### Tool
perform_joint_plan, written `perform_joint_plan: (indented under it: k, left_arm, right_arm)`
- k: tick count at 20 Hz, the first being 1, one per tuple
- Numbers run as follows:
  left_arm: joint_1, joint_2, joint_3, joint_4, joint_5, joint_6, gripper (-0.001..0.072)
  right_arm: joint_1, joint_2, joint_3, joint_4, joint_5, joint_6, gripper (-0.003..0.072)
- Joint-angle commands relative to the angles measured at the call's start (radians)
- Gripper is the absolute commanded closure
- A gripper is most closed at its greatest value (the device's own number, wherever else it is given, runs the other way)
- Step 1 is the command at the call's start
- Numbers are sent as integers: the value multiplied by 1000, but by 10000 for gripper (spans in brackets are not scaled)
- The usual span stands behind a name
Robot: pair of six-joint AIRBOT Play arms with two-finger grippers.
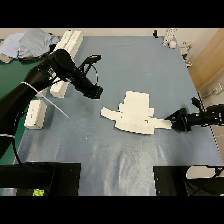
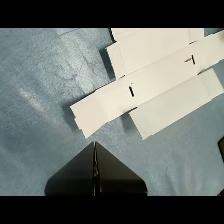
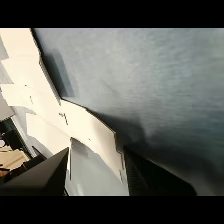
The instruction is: Fold the box.
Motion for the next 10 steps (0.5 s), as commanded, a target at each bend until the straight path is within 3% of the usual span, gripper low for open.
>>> perform_joint_plan:
  k: [1, 4, 5, 6, 8, 10]
  left_arm:
    - [0, 0, 0, 0, 0, 0, 697]
    - [0, 0, 1, 0, 0, 0, 696]
    - [0, 0, 1, 0, 0, 0, 697]
    - [0, 0, 0, 0, 0, 0, 697]
    - [0, 0, 1, 0, 0, 0, 696]
    - [0, 0, 1, 0, 0, 0, 697]
  right_arm:
    - [59, -11, 0, 24, 5, -34, 184]
    - [92, -11, 0, 37, 6, -38, 185]
    - [101, -11, 0, 40, 6, -40, 226]
    - [109, -11, 0, 45, 6, -49, 327]
    - [121, -11, 0, 58, 12, -55, 367]
    - [131, -11, 0, 58, 12, -77, 644]
